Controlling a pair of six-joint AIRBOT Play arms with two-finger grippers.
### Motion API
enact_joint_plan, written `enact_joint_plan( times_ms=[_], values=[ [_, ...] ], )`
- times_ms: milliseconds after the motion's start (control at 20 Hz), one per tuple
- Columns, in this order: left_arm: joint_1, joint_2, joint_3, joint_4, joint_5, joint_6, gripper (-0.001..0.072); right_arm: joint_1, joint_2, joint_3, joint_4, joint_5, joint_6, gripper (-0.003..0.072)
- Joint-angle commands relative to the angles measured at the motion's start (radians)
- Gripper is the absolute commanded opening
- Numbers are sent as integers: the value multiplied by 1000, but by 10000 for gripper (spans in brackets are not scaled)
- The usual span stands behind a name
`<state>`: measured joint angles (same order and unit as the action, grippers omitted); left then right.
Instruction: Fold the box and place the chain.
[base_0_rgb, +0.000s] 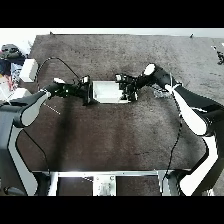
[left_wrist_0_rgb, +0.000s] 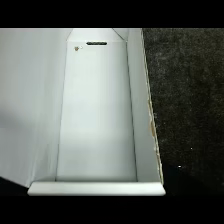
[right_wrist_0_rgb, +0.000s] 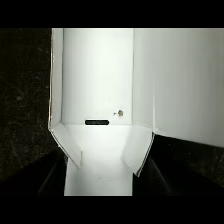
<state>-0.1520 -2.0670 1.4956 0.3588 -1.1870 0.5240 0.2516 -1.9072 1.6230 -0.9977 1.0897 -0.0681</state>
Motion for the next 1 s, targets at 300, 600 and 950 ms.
enact_joint_plan(
  times_ms=[300,600,950],
  values=[
    [0,0,0,0,0,0,285,4,-1,0,33,32,0,274],
    [0,0,0,0,0,0,285,9,-12,-1,48,47,0,232],
    [0,0,0,0,0,0,285,9,-38,-2,173,0,0,233]
  ],
)
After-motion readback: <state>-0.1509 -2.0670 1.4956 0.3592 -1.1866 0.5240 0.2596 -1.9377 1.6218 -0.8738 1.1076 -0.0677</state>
